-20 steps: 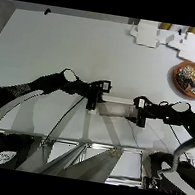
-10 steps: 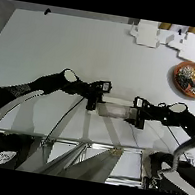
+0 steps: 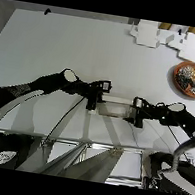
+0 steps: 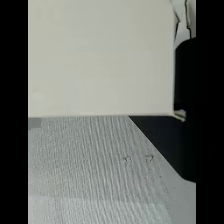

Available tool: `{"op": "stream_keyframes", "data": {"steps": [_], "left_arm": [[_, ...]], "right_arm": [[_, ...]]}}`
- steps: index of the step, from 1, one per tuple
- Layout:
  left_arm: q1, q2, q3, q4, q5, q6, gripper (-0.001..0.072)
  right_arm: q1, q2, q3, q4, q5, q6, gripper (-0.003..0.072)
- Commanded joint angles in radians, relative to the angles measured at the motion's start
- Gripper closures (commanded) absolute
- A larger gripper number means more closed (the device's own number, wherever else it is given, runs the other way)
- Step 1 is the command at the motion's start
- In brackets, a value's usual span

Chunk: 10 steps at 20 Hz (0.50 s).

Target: Fold the box and place the chain.

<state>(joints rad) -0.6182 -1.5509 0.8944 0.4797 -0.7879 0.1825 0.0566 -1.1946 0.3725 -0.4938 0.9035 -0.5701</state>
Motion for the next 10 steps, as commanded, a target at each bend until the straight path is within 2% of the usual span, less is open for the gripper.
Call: {"op": "stream_keyframes", "data": {"steps": [1,5,7,9,10], "left_arm": [[0.0,0.0,0.0,0.0,-0.002,0.0,0.0699],[0.0,0.0,0.0,0.0,-0.002,0.0,0.0699],[0.0,0.0,0.0,0.0,-0.002,0.0,0.0699],[0.0,0.0,0.0,0.0,-0.002,0.0,0.0699],[0.0,0.0,0.0,0.0,-0.002,0.0,0.0699]], "right_arm": [[0.007,-0.002,0.0,0.009,0.005,-0.014,0.0049],[0.021,-0.003,0.0,0.008,0.0,-0.014,0.0054],[0.021,-0.008,0.0,0.009,0.0,-0.014,0.0122],[0.021,-0.026,0.0,0.008,-0.003,-0.016,0.0123],[0.021,-0.031,0.0,0.007,-0.007,-0.016,0.016]]}}
